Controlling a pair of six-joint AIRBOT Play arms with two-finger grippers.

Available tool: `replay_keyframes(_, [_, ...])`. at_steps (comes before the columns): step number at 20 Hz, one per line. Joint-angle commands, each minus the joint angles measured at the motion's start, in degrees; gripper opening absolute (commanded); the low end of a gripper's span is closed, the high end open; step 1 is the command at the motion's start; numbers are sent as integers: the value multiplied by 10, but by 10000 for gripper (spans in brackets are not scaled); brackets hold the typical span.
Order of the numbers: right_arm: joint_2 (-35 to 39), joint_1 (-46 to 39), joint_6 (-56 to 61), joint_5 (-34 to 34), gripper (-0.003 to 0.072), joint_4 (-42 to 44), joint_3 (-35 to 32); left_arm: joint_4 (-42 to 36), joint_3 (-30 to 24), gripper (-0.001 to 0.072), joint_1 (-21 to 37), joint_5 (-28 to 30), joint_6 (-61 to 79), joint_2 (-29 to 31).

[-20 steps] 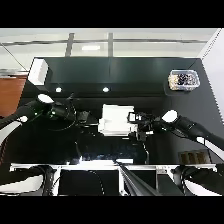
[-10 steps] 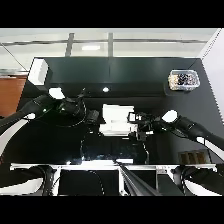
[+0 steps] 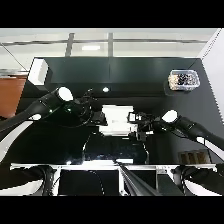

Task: Fold the box and place the chain.

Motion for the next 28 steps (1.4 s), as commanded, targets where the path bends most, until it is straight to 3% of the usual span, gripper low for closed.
replay_keyframes(1, [0,0,0,0,434,0,0,88,1,488,-38,56,-98,0])
replay_keyframes(8, [0,0,0,0,434,0,0,134,5,488,-57,78,-169,0])
replay_keyframes(10, [0,0,0,0,434,0,0,191,23,488,-79,74,-207,-1])
replay_keyframes(13, [0,0,0,0,434,0,0,326,68,488,-133,17,-319,-17])
replay_keyframes(15, [0,0,0,0,434,0,0,370,89,488,-166,1,-371,-27])
replay_keyframes(24, [0,0,0,0,434,0,0,372,93,478,-189,-11,-439,-52])
replay_keyframes(26, [0,0,0,0,434,0,0,370,97,286,-190,-10,-442,-52])
replay_keyframes(27, [0,0,0,0,434,0,0,369,99,265,-191,-8,-442,-52])
replay_keyframes(28, [0,0,0,0,434,0,0,367,101,54,-191,-8,-442,-52])
